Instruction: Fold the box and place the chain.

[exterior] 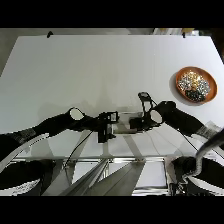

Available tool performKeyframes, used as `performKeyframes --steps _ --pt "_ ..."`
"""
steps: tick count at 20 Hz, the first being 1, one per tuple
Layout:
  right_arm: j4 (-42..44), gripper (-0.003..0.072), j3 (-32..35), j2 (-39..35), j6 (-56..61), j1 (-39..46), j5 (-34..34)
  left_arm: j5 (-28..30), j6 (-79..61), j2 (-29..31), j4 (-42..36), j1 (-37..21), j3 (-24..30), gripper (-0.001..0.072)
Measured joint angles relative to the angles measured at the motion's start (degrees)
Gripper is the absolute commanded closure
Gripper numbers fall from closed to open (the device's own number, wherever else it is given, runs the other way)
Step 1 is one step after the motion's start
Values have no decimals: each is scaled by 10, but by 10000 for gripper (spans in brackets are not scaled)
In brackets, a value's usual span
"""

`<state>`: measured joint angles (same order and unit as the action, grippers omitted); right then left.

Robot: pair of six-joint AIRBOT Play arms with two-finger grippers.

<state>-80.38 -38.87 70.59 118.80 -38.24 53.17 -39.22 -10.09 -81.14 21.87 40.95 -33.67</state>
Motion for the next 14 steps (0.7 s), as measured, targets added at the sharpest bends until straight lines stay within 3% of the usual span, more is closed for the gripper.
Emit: performKeyframes --steps 2,5,8,14 --pt "-8 674 -1 6 8 -2 4 0 0 0 0 0 0 505" --pt "-12 672 -2 12 11 -3 9 0 0 0 0 0 0 505" --pt "-13 397 -2 14 12 -3 6 0 0 0 0 0 0 505" --pt "-23 387 -18 -42 -59 -2 38 0 0 0 0 0 0 505"
